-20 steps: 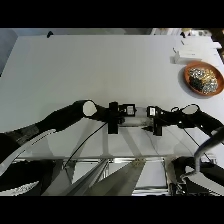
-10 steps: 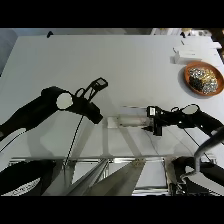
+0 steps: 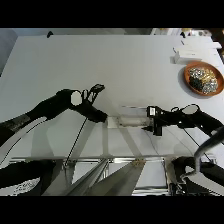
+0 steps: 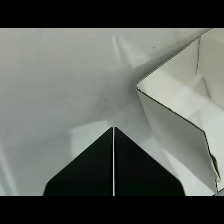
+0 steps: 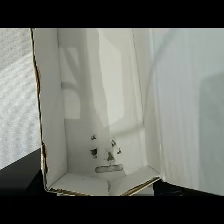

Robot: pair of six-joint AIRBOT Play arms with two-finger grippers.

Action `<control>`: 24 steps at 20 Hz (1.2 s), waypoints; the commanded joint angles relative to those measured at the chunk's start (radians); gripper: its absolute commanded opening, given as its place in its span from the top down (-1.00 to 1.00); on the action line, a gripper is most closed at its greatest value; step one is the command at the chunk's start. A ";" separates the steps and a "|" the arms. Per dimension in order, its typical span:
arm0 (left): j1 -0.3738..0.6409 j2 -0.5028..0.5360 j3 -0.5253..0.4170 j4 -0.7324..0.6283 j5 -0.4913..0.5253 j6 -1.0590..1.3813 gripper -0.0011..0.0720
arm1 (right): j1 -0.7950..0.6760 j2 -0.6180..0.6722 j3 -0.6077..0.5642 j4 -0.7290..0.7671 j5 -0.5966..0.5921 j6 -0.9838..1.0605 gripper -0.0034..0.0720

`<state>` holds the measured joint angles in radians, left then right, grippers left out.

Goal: Fold the box and place the chain.

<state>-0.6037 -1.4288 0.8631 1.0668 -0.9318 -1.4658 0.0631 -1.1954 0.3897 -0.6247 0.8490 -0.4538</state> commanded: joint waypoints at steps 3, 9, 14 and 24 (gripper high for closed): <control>0.001 -0.027 -0.001 -0.069 0.017 0.015 0.95 | -0.001 0.001 0.000 0.000 0.000 0.000 0.13; -0.003 -0.049 0.000 -0.111 0.015 0.072 0.95 | -0.001 0.001 0.000 0.000 0.000 0.000 0.13; -0.010 -0.044 0.000 -0.238 0.027 0.209 0.95 | -0.001 0.001 0.000 0.000 0.000 0.000 0.13; -0.054 0.018 0.000 -0.272 0.061 0.212 0.94 | -0.001 0.001 0.000 0.000 0.000 0.000 0.13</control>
